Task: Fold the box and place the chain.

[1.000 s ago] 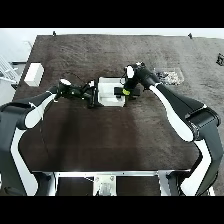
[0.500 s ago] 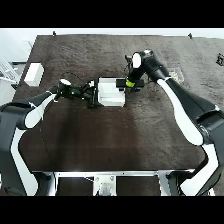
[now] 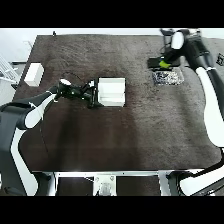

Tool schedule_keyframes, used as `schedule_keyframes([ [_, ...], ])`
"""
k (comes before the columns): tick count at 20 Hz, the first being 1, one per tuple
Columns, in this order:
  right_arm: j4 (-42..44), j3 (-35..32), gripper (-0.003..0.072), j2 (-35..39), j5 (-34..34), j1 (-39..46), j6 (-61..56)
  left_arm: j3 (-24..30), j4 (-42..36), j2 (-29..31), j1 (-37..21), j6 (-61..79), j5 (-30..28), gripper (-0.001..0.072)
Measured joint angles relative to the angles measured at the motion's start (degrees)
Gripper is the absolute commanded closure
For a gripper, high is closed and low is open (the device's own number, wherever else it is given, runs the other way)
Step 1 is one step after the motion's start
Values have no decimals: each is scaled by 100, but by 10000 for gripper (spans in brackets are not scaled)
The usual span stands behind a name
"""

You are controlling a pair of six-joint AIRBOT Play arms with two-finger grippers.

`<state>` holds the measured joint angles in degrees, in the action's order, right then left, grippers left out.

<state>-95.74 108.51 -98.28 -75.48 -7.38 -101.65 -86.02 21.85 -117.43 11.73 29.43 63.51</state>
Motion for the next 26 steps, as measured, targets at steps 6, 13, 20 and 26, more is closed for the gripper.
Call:
schedule_keyframes([
  [6,984,-11,280,-702,496,1213,894,0,0,0,0,0,-2,355],
  [13,1497,-7,271,-1357,1034,1558,1532,0,0,0,0,0,-2,355],
  [20,1939,28,271,-1604,1362,1598,1784,2,0,0,0,0,-2,355],
  [26,2131,35,670,-1759,1438,1552,1845,2,0,0,0,0,-2,355],
])
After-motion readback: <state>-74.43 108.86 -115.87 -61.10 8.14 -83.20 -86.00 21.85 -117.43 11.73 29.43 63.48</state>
